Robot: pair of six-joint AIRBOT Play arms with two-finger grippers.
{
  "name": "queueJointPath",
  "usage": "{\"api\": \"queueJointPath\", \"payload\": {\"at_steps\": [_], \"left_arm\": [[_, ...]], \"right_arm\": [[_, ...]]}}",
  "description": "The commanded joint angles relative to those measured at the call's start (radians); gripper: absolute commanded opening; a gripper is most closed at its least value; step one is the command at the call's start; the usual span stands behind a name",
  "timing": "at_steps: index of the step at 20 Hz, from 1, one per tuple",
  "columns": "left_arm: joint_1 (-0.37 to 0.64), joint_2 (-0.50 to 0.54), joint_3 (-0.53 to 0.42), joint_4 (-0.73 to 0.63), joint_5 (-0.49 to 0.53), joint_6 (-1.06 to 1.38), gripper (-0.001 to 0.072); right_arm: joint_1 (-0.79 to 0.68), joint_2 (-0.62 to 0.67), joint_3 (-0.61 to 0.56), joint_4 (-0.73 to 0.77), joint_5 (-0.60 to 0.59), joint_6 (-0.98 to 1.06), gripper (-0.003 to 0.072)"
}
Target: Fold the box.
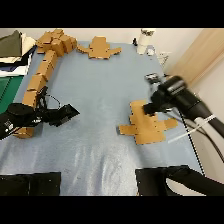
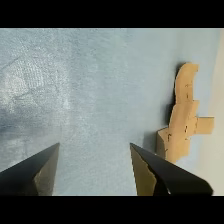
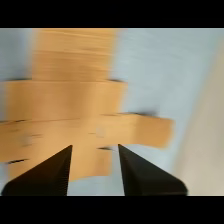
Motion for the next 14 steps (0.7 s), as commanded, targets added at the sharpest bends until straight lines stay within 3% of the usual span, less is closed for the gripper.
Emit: {"api": "queueJointPath", "payload": {"at_steps": [1, 7, 14], "left_arm": [[0.0, 0.0, 0.0, 0.0, 0.014, 0.0, 0.069], [0.0, 0.0, 0.001, 0.0, 0.01, -0.003, 0.069], [0.0, 0.0, 0.001, 0.0, -0.007, -0.003, 0.069]], "right_arm": [[-0.362, -0.017, 0.005, 0.037, 0.008, -0.169, 0.0487], [-0.754, -0.127, 0.005, 0.366, 0.086, -0.555, 0.0533], [-0.85, -0.272, 0.005, 0.687, 0.015, -0.848, 0.0514]]}}
